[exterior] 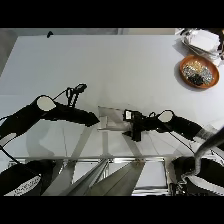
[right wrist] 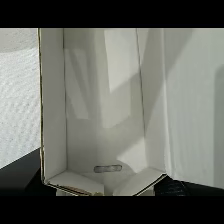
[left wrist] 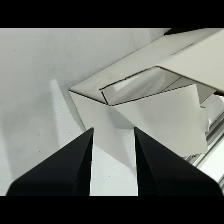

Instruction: Fold the box and place the chain.

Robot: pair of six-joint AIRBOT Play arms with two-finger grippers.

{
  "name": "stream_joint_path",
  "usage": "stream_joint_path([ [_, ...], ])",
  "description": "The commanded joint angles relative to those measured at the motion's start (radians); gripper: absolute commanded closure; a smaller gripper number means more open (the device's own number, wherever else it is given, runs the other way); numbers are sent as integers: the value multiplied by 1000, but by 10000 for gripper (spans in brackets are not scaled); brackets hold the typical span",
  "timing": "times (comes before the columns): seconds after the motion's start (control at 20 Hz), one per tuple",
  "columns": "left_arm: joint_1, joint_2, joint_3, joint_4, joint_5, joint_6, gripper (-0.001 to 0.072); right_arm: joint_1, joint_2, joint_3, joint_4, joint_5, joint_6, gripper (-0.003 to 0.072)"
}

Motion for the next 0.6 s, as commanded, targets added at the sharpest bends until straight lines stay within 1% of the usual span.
stream_joint_path([
  [0.0, 2, 3, 0, -1, 4, 6, 416, 0, 1, 0, 0, 0, 0, 393],
  [0.05, -1, 3, 0, -3, 3, 5, 415, 0, 1, 0, 0, 0, 0, 393],
  [0.1, -11, 3, 0, -5, 2, 4, 373, 0, 1, 0, 0, 0, 0, 393],
  [0.15, -24, 3, 0, -5, 3, -2, 307, 0, 1, 0, 0, 0, 0, 393],
  [0.25, -57, 3, 0, 24, 24, -12, 306, 0, 1, 0, 0, 0, 0, 393],
  [0.4, -96, 2, 16, 159, 61, -177, 295, 0, 1, 0, 0, 0, 0, 393],
  [0.55, -132, -1, 50, 238, 65, -275, 294, 0, 1, 0, 0, 0, 0, 393],
])
